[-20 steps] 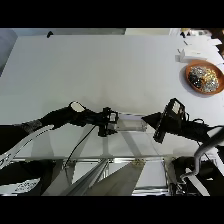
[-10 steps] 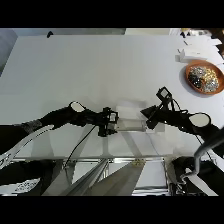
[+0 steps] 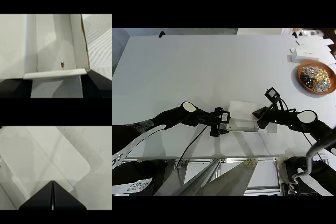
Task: Fold the box and place the chain.
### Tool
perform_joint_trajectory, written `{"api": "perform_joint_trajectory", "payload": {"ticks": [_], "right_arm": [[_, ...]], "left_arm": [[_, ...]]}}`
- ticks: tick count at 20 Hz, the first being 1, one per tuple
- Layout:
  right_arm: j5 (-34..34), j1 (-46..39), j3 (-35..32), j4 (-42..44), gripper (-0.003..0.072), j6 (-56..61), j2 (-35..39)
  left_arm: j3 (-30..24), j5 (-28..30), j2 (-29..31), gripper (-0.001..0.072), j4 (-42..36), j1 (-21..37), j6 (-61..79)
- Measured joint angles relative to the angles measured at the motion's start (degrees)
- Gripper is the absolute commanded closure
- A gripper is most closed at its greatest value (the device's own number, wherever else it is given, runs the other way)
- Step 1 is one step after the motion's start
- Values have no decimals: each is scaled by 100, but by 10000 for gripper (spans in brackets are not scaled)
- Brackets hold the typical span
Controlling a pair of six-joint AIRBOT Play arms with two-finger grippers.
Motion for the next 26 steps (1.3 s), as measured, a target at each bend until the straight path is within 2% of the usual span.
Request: {"api": "perform_joint_trajectory", "payload": {"ticks": [3, 5, 6, 8, 9, 11, 14, 15, 16, 20, 26], "right_arm": [[496, 2, 205, -610, 667, -2, 463], [887, 2, 282, -1353, 666, -35, 761], [1069, 4, 302, -1805, 617, -42, 868], [1381, 2, 319, -2796, 276, -59, 1010], [1484, 2, 315, -3108, 291, -83, 1049], [1609, 2, 299, -3530, 399, -223, 1099], [1698, 2, 227, -3560, 402, -876, 1123], [1705, 2, 195, -3445, 455, -1156, 1106], [1711, 2, 155, -3320, 559, -1449, 1060], [1648, 2, 79, -3010, 566, -2109, 820], [1451, 2, 42, -2579, 565, -2382, 656]], "left_arm": [[0, 0, 0, 698, -2, 0, 0], [0, 0, 0, 698, -2, 0, 0], [0, 0, 0, 698, -2, 0, 0], [0, 0, 0, 698, -2, 0, 0], [0, 0, 0, 698, -2, 0, -2], [0, 0, 0, 698, -2, 0, -2], [0, 2, 0, 698, -2, 0, -4], [0, 2, 0, 698, -4, 0, -4], [0, 2, 0, 698, -4, 0, -4], [0, 2, 0, 698, -4, 0, -4], [0, 4, 0, 698, -4, 0, -7]]}}
